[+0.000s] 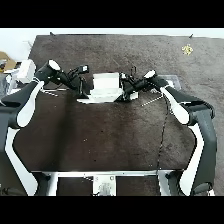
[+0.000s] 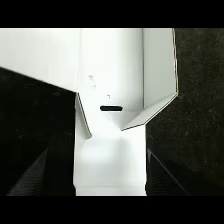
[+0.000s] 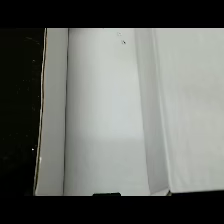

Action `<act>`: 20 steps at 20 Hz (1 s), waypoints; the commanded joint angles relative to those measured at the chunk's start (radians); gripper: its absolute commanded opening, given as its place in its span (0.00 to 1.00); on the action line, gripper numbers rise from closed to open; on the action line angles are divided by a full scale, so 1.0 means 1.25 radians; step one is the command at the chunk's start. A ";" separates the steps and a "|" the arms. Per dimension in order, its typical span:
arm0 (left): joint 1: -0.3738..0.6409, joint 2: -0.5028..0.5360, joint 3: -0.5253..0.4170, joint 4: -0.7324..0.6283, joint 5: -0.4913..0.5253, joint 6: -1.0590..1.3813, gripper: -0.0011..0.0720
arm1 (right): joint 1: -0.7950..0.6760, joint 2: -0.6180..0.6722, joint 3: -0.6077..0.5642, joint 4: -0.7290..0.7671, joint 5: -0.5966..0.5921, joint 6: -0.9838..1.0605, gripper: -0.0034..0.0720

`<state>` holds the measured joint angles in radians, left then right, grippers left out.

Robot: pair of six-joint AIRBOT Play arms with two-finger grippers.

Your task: Fold the box and place the chain.

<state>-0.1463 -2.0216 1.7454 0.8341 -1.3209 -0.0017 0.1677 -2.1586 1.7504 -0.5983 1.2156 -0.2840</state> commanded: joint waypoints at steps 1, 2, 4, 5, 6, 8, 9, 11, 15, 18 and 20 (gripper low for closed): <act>-0.031 0.001 -0.006 0.015 0.021 0.008 0.98 | 0.001 -0.001 0.000 0.000 0.000 0.000 0.64; -0.041 0.001 -0.006 0.045 0.040 0.008 0.98 | 0.001 -0.001 0.000 0.000 0.000 0.000 0.64; -0.049 0.001 -0.006 0.068 0.073 -0.001 0.98 | 0.001 -0.001 0.000 0.000 0.000 0.000 0.64; -0.051 0.001 -0.006 0.061 0.074 -0.001 0.98 | 0.001 -0.001 0.000 0.000 0.000 0.000 0.64; -0.053 0.001 -0.006 0.055 0.075 -0.001 0.98 | 0.001 -0.001 0.000 0.000 0.000 0.000 0.64; -0.057 0.001 -0.006 0.054 0.079 -0.001 0.98 | 0.001 -0.001 0.000 0.000 0.000 0.000 0.64; -0.057 0.001 -0.006 0.050 0.080 -0.001 0.98 | 0.001 -0.001 0.000 0.000 0.000 0.000 0.64; -0.057 0.001 -0.006 0.050 0.079 -0.022 0.98 | 0.001 -0.001 0.000 0.000 0.000 0.000 0.64; -0.057 0.001 -0.006 0.050 0.077 -0.083 0.69 | 0.001 -0.001 0.000 0.000 0.000 0.000 0.64; -0.057 0.001 -0.006 0.038 0.057 -0.082 0.50 | 0.001 -0.001 0.000 0.000 0.000 0.000 0.64; -0.057 0.001 -0.006 0.003 0.057 -0.082 0.50 | 0.001 -0.001 0.000 0.000 0.000 0.000 0.64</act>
<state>-0.2169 -2.0212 1.7382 0.8810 -1.2369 -0.0925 0.1677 -2.1586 1.7504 -0.5980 1.2152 -0.2836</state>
